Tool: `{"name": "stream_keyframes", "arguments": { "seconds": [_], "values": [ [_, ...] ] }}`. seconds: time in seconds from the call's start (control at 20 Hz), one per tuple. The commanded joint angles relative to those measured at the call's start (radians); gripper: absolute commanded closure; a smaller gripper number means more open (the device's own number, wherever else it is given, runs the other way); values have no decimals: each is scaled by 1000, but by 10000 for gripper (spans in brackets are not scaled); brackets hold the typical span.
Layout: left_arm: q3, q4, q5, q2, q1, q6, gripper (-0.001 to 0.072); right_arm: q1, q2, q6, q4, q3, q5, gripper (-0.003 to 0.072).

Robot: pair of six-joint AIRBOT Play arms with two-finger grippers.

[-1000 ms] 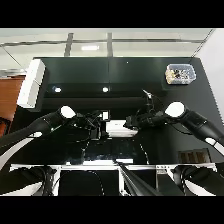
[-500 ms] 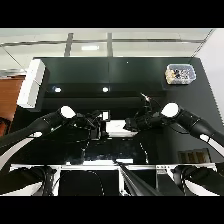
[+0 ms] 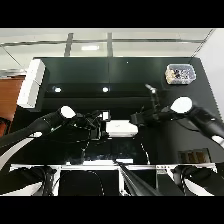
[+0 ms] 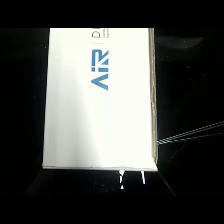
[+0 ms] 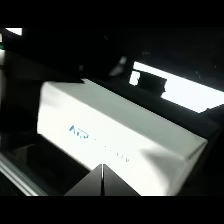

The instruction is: Fold the box and place the chain.

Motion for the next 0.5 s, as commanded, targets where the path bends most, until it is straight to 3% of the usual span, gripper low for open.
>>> {"name": "stream_keyframes", "arguments": {
  "seconds": [0.0, 0.05, 0.1, 0.2, 0.45],
  "values": [
    [5, 2, 19, 2, 0, 0, 337, -134, 145, -10, -111, 37, 132, 670],
    [11, 4, 17, 6, 0, 0, 314, -186, 187, -2, -148, 37, 165, 670],
    [18, 9, 12, 17, 0, -5, 235, -231, 220, 13, -183, 37, 195, 670],
    [35, 14, 8, 47, 0, -37, -11, -314, 268, 27, -240, 37, 252, 670],
    [171, 180, -211, 76, -1, -269, -11, -388, 289, 27, -251, 36, 275, 671]
  ]
}}
